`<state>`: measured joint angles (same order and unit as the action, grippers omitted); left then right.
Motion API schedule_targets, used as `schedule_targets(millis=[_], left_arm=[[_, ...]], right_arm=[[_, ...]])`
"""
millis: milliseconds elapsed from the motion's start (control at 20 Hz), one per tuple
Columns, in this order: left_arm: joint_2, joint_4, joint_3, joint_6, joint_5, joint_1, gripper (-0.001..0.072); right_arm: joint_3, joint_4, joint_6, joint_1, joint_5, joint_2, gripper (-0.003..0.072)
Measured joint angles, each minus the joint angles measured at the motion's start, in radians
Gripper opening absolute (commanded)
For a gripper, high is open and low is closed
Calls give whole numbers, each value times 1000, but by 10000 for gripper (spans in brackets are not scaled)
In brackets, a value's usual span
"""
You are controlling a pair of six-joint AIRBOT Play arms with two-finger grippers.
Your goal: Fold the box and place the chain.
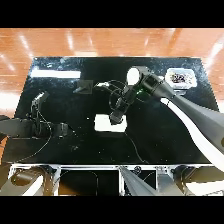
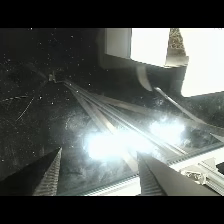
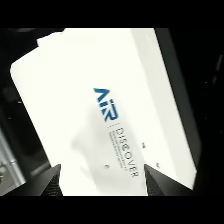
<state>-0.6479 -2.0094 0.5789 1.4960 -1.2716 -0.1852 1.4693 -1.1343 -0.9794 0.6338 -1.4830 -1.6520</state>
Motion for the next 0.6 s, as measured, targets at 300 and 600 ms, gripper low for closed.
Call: schedule_targets(millis=[300, 600], left_arm=[[0, -4, 0, 0, 14, 0, 566], [-2, -16, -1, 0, 44, 0, 566]], right_arm=[[0, -134, -3, 54, 24, 19, 609], [0, -197, -8, 75, 25, 55, 720]])
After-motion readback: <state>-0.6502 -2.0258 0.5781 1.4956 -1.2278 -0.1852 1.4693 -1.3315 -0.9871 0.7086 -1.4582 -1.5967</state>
